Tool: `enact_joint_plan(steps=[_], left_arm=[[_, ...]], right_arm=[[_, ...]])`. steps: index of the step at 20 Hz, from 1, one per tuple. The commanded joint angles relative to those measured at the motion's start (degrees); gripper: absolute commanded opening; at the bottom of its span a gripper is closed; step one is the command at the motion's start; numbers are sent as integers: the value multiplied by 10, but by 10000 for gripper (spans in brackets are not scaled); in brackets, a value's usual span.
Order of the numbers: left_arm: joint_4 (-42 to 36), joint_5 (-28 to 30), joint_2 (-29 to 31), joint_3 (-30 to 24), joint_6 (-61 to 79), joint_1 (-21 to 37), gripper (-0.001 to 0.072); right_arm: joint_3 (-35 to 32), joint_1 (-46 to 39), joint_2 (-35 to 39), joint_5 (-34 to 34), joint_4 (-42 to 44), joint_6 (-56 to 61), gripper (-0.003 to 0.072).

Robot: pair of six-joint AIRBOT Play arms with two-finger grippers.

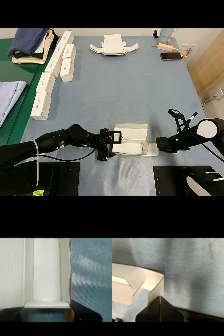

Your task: Fold the box.

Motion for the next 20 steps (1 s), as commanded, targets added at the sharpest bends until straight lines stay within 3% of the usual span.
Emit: enact_joint_plan(steps=[1,8,12,16,20], left_arm=[[0,0,0,0,0,0,521],[0,0,0,0,0,0,521],[0,0,0,0,0,0,521],[0,0,0,0,0,0,521],[0,0,0,0,0,0,521]], right_arm=[[0,0,10,-4,33,-23,4],[-2,0,4,7,-132,68,4],[-28,0,-13,-17,-114,64,4],[-45,0,-25,-64,-38,12,4],[-48,0,-31,-66,-6,-10,4]])
